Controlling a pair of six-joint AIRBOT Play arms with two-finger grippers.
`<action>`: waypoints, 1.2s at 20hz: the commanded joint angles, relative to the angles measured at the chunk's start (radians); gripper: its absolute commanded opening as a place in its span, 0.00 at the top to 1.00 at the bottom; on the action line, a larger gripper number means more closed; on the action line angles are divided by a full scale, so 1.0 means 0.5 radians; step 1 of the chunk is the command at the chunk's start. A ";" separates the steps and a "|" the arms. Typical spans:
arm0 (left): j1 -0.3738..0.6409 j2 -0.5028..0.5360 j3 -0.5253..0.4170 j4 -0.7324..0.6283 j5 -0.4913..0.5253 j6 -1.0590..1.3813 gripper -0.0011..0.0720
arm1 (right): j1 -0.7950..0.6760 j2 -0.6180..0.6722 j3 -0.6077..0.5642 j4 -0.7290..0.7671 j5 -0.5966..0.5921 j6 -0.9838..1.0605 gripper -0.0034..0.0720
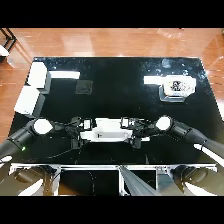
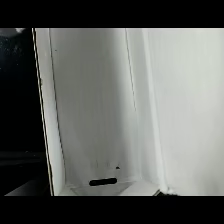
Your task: Fold the box and place the chain.
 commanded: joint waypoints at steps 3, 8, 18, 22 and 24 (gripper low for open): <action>-0.085 -0.114 0.004 -0.177 0.162 0.074 0.19 | -0.001 -0.001 0.001 0.001 0.000 0.000 0.42; -0.089 -0.158 0.004 -0.206 0.147 0.074 0.26 | -0.001 -0.001 0.001 0.001 0.000 0.000 0.42; -0.089 -0.158 0.004 -0.336 0.057 0.237 0.56 | -0.001 -0.001 0.001 0.001 -0.011 0.000 0.42; -0.089 -0.158 0.004 -0.336 0.065 0.246 0.74 | -0.001 -0.001 0.001 0.001 -0.012 0.000 0.42; -0.089 -0.160 0.004 -0.375 0.064 0.246 0.75 | -0.001 -0.001 0.001 0.000 -0.012 0.000 0.42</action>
